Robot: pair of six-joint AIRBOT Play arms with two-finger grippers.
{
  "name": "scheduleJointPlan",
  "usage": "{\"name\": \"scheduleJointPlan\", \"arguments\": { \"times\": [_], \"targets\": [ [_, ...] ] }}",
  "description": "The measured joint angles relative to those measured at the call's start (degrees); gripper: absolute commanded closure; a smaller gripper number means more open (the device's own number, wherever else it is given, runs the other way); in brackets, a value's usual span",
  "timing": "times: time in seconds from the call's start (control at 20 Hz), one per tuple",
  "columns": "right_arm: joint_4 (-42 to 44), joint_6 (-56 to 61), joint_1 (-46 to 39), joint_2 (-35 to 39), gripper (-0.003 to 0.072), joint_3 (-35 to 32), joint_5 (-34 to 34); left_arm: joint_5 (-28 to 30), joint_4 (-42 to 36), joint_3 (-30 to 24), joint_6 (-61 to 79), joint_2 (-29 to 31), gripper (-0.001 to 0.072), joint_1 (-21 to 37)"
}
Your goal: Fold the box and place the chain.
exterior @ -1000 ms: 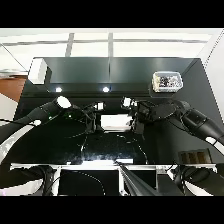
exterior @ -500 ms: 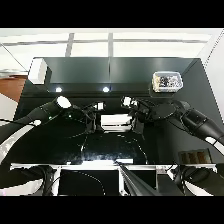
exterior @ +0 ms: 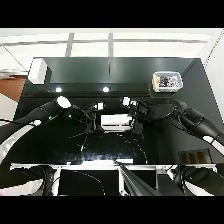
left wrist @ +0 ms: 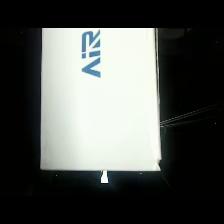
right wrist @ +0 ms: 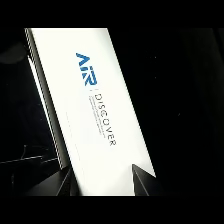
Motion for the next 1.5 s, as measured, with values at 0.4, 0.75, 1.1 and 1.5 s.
{"name": "scheduleJointPlan", "arguments": {
  "times": [0.4,0.75,1.1,1.5],
  "targets": [
    [-0.2,0.4,0.0,0.9,0.0236,0.3,0.2,0.0,0.0,0.0,0.0,0.0,0.0268,0.0],
    [-1.7,2.0,0.0,2.4,0.0237,0.3,0.0,0.0,0.0,0.0,0.0,0.0,0.0268,0.0],
    [-2.1,2.4,0.0,2.6,0.0238,0.3,-0.5,0.0,0.0,0.0,0.0,0.0,0.0268,0.0],
    [-2.0,2.4,0.1,2.1,0.0376,0.3,-0.5,0.0,0.0,0.0,0.0,0.0,0.0268,0.0]
  ]
}}
